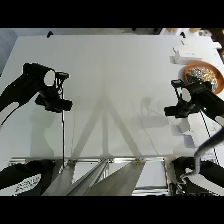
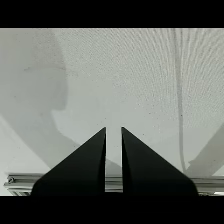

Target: Fold the box and place the chain.

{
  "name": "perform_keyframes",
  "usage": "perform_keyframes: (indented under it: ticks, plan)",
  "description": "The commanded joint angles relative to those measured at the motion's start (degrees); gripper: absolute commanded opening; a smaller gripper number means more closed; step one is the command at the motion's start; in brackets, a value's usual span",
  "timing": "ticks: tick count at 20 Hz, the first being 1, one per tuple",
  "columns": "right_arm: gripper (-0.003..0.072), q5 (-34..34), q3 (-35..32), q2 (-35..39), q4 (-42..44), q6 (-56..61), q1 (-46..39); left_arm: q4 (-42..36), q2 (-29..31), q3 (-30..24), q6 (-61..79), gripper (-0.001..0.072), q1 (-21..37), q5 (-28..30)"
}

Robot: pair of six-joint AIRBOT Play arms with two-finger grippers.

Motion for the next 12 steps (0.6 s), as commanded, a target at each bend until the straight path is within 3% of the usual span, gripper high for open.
perform_keyframes:
  ticks: [1,3,6,9,10,11,12]
  plan:
    - [0.0013,-3.0,0.9,0.0,-6.4,-1.5,-0.4,0.0,0.0,0.0,0.0,0.0103,0.1,0.0]
    - [0.0012,0.2,4.5,0.0,-10.6,-3.1,-4.9,0.0,0.0,0.0,0.0,0.0103,0.1,0.0]
    - [0.0013,6.1,10.7,0.0,-11.5,-11.2,-18.0,0.0,0.0,0.0,0.0,0.0103,0.1,0.0]
    - [0.0033,4.3,12.1,-0.1,-13.4,-16.4,-32.3,0.0,0.0,0.0,0.0,0.0103,0.1,0.0]
    - [0.0280,1.1,12.1,-0.2,-13.4,-18.3,-37.2,0.0,0.0,0.0,0.0,0.0103,0.1,0.0]
    - [0.0592,-0.9,12.1,-0.5,-14.1,-21.6,-41.0,0.0,0.0,0.0,0.0,0.0103,0.1,0.0]
    - [0.0611,-2.1,12.1,-1.2,-15.6,-22.4,-44.3,0.0,0.0,0.0,0.0,0.0103,0.1,0.0]
